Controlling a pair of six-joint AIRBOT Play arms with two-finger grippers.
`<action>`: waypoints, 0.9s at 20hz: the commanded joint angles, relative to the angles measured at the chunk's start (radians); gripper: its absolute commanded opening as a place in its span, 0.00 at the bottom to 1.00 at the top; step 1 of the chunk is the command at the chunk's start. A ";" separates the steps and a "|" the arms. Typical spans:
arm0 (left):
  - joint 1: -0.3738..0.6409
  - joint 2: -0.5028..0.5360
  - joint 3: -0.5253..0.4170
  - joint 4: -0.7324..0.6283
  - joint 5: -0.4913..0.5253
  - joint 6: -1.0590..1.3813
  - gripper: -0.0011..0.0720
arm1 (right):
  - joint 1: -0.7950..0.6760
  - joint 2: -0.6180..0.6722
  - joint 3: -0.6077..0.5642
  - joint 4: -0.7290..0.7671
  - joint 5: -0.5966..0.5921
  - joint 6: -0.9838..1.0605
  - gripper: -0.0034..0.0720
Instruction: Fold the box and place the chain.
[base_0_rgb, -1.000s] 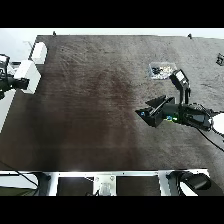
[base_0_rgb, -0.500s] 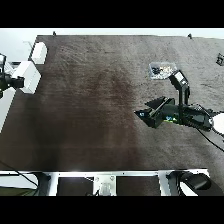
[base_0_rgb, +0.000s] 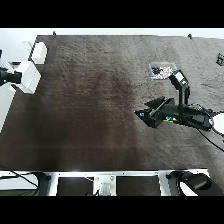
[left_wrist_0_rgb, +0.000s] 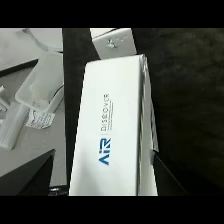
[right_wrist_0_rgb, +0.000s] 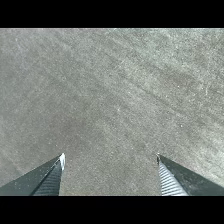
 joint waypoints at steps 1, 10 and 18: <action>0.000 0.062 0.020 -0.066 -0.191 0.005 0.72 | 0.001 0.000 0.000 0.020 -0.009 0.001 0.92; -0.002 0.455 -0.195 -0.426 -0.587 0.008 0.03 | 0.000 0.043 -0.015 0.030 -0.128 0.034 0.06; -0.001 1.129 -0.781 -0.494 -0.292 0.058 0.04 | 0.000 0.357 -0.275 -0.048 -0.419 0.084 0.06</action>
